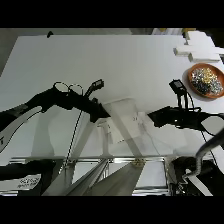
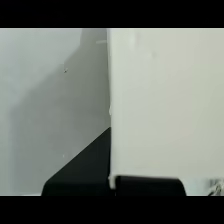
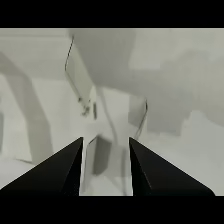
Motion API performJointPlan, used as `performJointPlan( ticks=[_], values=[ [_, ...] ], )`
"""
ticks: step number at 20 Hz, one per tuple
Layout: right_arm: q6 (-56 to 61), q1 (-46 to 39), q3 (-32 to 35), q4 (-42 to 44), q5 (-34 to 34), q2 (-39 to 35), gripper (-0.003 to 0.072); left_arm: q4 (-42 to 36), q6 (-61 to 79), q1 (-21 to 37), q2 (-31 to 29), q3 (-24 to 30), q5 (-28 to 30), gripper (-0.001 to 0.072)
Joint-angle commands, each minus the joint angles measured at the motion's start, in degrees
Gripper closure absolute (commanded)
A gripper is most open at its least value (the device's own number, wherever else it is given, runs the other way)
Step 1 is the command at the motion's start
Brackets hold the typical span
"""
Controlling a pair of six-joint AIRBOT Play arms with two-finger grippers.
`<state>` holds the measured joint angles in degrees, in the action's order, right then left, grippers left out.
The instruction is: Fold the box and place the chain.
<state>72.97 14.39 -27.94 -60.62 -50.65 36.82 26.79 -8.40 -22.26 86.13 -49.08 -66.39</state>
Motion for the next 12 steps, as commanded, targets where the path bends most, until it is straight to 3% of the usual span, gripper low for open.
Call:
performJointPlan(
  ticks=[1,3,6,12],
  values=[
    [-0.83,0.07,-2.64,0.68,-1.66,-1.03,0.0357,12.74,6.1,-2.75,-5.9,-1.51,0.24,0.0705],
    [-0.85,0.07,-2.75,0.52,-1.66,-2.49,0.0358,13.88,7.54,-4.87,-7.5,-1.51,2.97,0.0705],
    [-0.85,0.07,-2.75,0.48,-2.91,-3.74,0.0361,8.52,8.7,-7.06,-7.15,-1.46,9.22,0.0705],
    [-0.85,0.07,-2.75,0.48,-3.76,-3.72,0.0365,9.2,11.39,-8.17,-3.32,-1.44,13.66,0.0705]
  ],
)
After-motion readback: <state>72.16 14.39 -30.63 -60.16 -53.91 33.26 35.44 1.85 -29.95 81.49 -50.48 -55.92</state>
